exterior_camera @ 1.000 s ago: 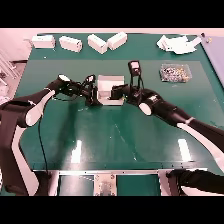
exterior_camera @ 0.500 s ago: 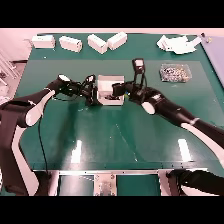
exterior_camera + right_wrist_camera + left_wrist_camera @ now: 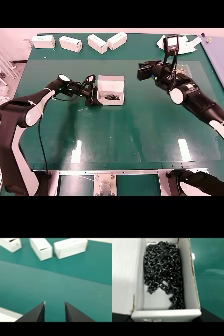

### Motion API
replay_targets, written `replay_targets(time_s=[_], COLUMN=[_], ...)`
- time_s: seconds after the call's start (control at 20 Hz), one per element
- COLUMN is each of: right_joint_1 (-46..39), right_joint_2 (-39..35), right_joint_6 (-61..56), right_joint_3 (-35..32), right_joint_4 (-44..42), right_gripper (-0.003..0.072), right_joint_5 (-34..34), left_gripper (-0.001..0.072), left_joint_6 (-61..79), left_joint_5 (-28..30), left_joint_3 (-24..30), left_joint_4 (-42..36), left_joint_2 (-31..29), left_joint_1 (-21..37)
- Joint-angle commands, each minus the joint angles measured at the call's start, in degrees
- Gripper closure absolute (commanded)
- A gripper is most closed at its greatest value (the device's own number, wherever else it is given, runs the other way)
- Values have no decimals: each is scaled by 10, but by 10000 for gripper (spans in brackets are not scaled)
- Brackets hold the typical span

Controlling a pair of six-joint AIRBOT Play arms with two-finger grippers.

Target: Fold the box and place the chain.

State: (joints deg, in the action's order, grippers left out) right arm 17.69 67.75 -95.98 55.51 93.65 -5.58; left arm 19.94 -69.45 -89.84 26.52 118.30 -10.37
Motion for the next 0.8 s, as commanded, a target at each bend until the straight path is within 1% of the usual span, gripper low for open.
replay_targets(time_s=[0.0, 0.2, 0.35, 0.4, 0.45, 0.5, 0.55, 0.6, 0.65, 0.7, 0.75], right_joint_1=[-32, -33, -57, -71, -89, -109, -127, -142, -153, -165, -178], right_joint_2=[30, 79, 94, 94, 96, 103, 114, 130, 148, 173, 199], right_joint_6=[42, 107, 110, 93, 74, 69, 73, 88, 129, 189, 261], right_joint_3=[29, 89, 119, 123, 125, 130, 141, 155, 172, 194, 217], right_joint_4=[0, 0, -2, -21, -53, -90, -119, -153, -201, -278, -369], right_gripper=[399, 400, 400, 403, 432, 434, 434, 436, 437, 471, 474], right_joint_5=[0, 3, 4, 4, 0, -21, -59, -109, -159, -217, -275], left_gripper=[331, 331, 331, 332, 331, 331, 331, 331, 331, 331, 331], left_joint_6=[0, 0, 0, 0, 0, 0, 0, 0, 0, 0, 0], left_joint_5=[0, 0, 0, 0, 0, 0, 0, 0, 0, 0, 0], left_joint_3=[0, 0, 0, 0, 0, 0, 0, 0, 0, 0, 0], left_joint_4=[0, 0, 0, 0, 0, 0, 0, 0, 0, 0, 0], left_joint_2=[0, 0, 0, 0, 0, 0, 0, 0, 0, 0, 0], left_joint_1=[1, 1, 1, 1, 1, 1, 1, 1, 1, 1, 1])
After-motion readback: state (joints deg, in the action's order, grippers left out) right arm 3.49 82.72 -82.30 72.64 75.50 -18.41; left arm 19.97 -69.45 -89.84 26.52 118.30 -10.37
